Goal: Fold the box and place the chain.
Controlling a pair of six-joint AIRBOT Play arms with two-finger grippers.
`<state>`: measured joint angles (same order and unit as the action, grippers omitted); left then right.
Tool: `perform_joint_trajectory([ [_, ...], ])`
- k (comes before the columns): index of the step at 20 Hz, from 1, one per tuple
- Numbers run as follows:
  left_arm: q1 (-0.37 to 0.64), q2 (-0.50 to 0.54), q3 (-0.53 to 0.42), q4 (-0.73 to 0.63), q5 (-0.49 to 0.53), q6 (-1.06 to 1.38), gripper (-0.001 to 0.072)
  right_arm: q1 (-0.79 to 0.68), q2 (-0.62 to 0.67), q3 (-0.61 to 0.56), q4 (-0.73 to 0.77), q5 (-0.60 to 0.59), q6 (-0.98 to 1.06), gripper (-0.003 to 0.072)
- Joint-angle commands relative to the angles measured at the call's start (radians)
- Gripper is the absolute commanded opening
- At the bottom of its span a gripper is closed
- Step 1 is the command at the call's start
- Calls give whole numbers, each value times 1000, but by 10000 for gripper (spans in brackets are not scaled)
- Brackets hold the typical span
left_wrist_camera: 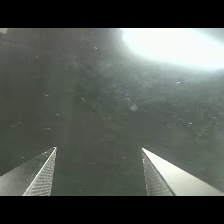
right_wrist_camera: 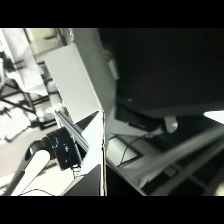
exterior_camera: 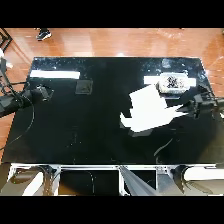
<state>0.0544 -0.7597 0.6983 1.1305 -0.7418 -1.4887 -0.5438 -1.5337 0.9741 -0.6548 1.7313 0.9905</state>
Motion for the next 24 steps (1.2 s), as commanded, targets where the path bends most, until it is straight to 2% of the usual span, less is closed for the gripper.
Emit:
perform_joint_trajectory([
  [1, -36, -28, 0, -51, -4, 1, 620, 164, 199, -134, 79, -171, -19, 20],
  [5, -146, -107, 0, -95, 9, 4, 620, 377, 531, -373, 82, -524, 42, 20],
  [7, -174, -166, 0, -143, 11, 5, 620, 471, 654, -465, 82, -629, 50, 20],
  [9, -174, -227, 0, -179, -8, 6, 620, 537, 724, -526, 73, -702, 42, 20],
  [12, -169, -309, 0, -279, -71, 135, 620, 612, 733, -575, 59, -753, -42, 20],
  [14, -155, -381, 1, -434, -186, 340, 621, 670, 733, -589, 56, -795, -144, 20],
  [17, -134, -487, 1, -620, -338, 568, 621, 715, 733, -594, 57, -857, -160, 20],
  [24, -194, -616, 14, -811, -394, 1057, 621, 733, 733, -594, 87, -837, -143, 20],
])
